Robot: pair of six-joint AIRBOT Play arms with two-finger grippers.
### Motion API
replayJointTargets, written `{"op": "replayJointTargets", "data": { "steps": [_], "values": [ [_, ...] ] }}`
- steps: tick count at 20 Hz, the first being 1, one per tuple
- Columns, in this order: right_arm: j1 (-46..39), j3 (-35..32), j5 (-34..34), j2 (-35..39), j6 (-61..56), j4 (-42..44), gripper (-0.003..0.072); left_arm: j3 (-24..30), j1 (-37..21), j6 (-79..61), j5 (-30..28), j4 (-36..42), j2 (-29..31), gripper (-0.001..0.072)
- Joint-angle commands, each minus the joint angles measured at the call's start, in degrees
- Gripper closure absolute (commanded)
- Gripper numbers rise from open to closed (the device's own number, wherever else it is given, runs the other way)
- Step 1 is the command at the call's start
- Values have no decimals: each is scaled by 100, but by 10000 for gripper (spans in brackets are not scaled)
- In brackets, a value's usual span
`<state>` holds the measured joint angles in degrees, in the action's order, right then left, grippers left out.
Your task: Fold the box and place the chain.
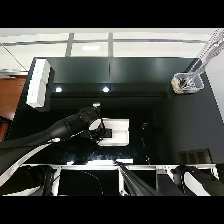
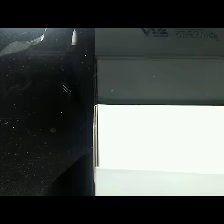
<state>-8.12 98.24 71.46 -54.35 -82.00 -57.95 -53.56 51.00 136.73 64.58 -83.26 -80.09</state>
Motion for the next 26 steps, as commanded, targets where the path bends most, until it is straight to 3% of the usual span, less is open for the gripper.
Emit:
{"op": "replayJointTargets", "data": {
  "steps": [1,4,8,13,20,26],
  "values": [
    [800,-485,605,601,122,33,643,0,0,0,-2,0,0,681],
    [1510,-988,1401,780,149,57,644,0,0,0,-2,-2,0,681],
    [2533,-1762,1622,776,173,402,644,0,0,0,-2,-2,0,681],
    [3300,-2555,1082,765,234,1189,643,0,0,0,-2,-2,0,681],
    [4035,-3368,216,509,332,1287,643,0,0,0,-2,-2,0,681],
    [4100,-4168,-350,42,361,1141,643,0,0,0,-2,-2,0,681]
  ]
}}
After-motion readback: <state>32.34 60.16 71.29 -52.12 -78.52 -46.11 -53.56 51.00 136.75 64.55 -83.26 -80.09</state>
